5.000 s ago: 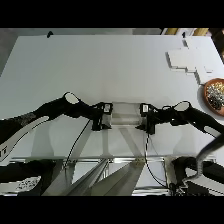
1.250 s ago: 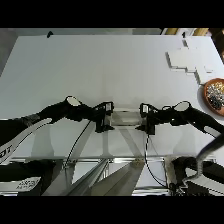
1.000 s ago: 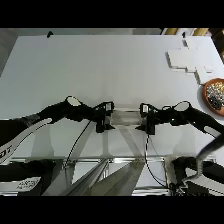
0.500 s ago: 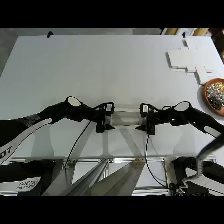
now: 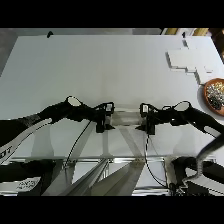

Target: Fold the box and place the chain.

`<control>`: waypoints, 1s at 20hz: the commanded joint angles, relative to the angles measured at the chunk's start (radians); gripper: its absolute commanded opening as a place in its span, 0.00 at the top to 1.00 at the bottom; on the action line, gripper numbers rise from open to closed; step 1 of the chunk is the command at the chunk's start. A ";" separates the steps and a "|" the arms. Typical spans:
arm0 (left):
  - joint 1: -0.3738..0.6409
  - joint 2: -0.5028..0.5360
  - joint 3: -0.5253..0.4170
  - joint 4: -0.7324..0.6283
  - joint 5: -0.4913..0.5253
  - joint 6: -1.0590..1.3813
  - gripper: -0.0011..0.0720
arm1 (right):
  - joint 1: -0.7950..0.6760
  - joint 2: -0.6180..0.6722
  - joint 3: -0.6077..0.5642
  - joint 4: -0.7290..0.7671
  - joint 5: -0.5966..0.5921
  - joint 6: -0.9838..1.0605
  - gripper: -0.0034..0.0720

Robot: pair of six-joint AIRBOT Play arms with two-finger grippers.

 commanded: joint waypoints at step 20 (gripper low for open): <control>-0.001 0.000 0.000 0.000 -0.001 0.000 0.94 | 0.000 0.236 0.000 -0.514 0.030 0.403 0.12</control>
